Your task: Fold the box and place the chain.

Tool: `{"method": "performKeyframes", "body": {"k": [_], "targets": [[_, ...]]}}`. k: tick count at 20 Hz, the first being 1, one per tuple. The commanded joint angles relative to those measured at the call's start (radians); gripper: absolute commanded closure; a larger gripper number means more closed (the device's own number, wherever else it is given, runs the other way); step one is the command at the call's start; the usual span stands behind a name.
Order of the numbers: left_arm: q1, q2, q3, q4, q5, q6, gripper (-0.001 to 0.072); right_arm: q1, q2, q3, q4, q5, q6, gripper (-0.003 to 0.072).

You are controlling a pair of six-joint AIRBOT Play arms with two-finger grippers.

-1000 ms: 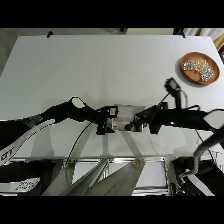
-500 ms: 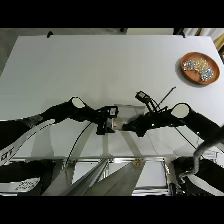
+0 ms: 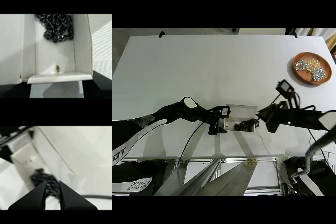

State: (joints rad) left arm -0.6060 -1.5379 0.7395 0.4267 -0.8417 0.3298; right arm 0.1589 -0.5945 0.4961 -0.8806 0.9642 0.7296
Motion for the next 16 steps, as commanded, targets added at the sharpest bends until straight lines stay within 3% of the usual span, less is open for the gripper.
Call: {"method": "performKeyframes", "body": {"k": [1,4,7,11,16], "targets": [[0.000,0.000,0.000,0.000,0.000,0.000,0.0457,-0.096,0.087,-0.014,-0.203,0.048,0.006,0.0525],[0.000,0.000,0.000,0.000,0.000,0.000,0.0457,-0.096,0.003,-0.075,-0.209,0.038,-0.052,0.0524],[0.000,0.000,0.000,0.000,0.000,0.000,0.0457,-0.049,-0.101,-0.135,-0.103,-0.073,-0.278,0.0524],[0.000,0.000,0.000,0.000,0.000,0.000,0.0457,0.043,-0.230,-0.136,0.006,-0.127,-0.446,0.0525],[0.000,0.000,0.000,0.000,0.000,0.000,0.0457,0.079,-0.293,-0.136,0.008,-0.180,-0.477,0.0526]]}}
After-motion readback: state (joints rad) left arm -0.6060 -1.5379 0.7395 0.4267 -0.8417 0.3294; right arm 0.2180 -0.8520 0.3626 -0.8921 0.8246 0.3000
